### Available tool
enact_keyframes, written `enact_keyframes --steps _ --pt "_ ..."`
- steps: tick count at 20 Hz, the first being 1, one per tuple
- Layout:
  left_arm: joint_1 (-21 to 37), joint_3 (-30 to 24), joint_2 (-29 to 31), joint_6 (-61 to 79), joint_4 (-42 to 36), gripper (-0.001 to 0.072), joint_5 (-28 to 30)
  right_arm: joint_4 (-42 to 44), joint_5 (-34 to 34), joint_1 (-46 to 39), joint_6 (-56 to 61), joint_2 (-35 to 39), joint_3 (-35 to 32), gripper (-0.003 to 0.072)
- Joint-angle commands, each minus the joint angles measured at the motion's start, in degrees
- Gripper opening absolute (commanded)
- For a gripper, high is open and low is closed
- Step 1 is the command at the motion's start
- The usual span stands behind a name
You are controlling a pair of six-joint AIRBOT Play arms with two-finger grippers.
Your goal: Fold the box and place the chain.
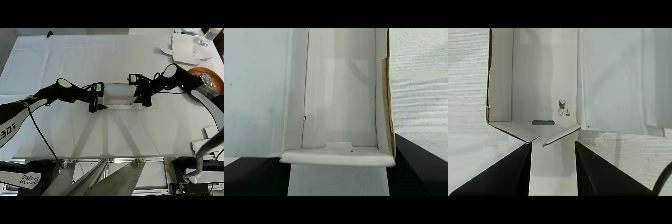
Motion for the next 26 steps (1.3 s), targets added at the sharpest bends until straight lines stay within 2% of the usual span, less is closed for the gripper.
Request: enact_keyframes --steps 1,4,12,14,15,16,25,26 --pt "-0.04 -0.02 -0.02 0.0 0.0 0.0276 0.0 0.79 0.72 0.13 0.02 -0.07 0.02 0.024" --pt "-0.04 -0.02 -0.02 0.0 0.0 0.0276 0.0 0.79 1.95 0.13 0.02 -0.07 0.02 0.0175" --pt "-0.04 -0.02 -0.02 0.0 0.0 0.0276 0.0 2.64 1.92 0.13 0.0 -0.09 0.02 0.0164" --pt "-0.04 -0.02 -0.02 0.0 0.0 0.0276 0.0 2.64 1.9 0.13 0.0 -0.09 0.02 0.0127" --pt "-0.04 -0.02 -0.02 -0.02 0.0 0.0276 0.0 2.64 1.9 0.13 0.0 -0.09 0.02 0.0063" --pt "-0.04 -0.02 -0.02 0.0 0.0 0.0276 0.0 2.64 1.9 0.13 0.0 -0.09 0.02 0.0032" --pt "-0.04 -0.02 -0.02 0.0 0.02 0.0276 0.0 6.05 2.25 0.15 0.0 -1.46 0.02 0.0038" --pt "-0.04 -0.02 -0.02 0.0 0.0 0.0276 0.0 6.03 2.27 0.13 0.0 -1.86 0.0 0.0076"
